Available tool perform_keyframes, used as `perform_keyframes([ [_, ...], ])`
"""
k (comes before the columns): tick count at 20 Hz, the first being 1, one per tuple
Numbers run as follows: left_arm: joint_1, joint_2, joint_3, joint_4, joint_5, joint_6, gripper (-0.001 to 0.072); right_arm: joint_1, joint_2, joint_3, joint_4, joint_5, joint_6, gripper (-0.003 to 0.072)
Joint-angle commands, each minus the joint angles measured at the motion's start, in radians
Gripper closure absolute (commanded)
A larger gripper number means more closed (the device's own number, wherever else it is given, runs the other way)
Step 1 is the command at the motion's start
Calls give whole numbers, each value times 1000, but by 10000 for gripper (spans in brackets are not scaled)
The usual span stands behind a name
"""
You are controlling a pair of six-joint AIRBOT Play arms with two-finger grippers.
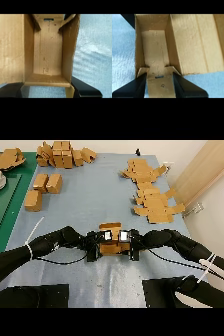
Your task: Fold the box.
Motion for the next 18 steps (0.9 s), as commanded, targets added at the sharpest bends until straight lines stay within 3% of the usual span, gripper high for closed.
perform_keyframes([
  [1, 0, 0, 0, 0, 1, 0, 250, 1, -1, 0, 5, 1, 0, 161],
  [5, 0, 0, 0, 0, 1, 0, 250, 1, 4, 1, -1, -1, 16, 167],
  [6, 0, -1, 0, 0, 1, 0, 250, -1, 20, 6, -37, -15, 103, 181],
  [7, 0, -1, 0, 0, 1, 0, 249, -2, 48, 16, -121, -36, 272, 299],
  [8, 0, -1, 0, 0, 1, 0, 249, -2, 85, 32, -246, -70, 510, 490],
  [9, 0, 0, 0, 0, 1, 0, 249, -2, 124, 48, -377, -111, 776, 622],
  [10, 0, -1, 0, -1, 1, 0, 249, -3, 164, 60, -501, -164, 1016, 683],
  [11, 0, 0, 0, 0, 1, 0, 249, -9, 211, 63, -597, -234, 1220, 682],
  [13, 0, 0, 0, 0, 1, 0, 249, -73, 311, 60, -653, -356, 1463, 682],
  [16, 0, -1, 0, 0, 1, 0, 249, -298, 450, 20, -616, -403, 1538, 683],
  [18, 0, 0, 0, 0, 1, 0, 249, -462, 473, -33, -534, -402, 1505, 683],
])
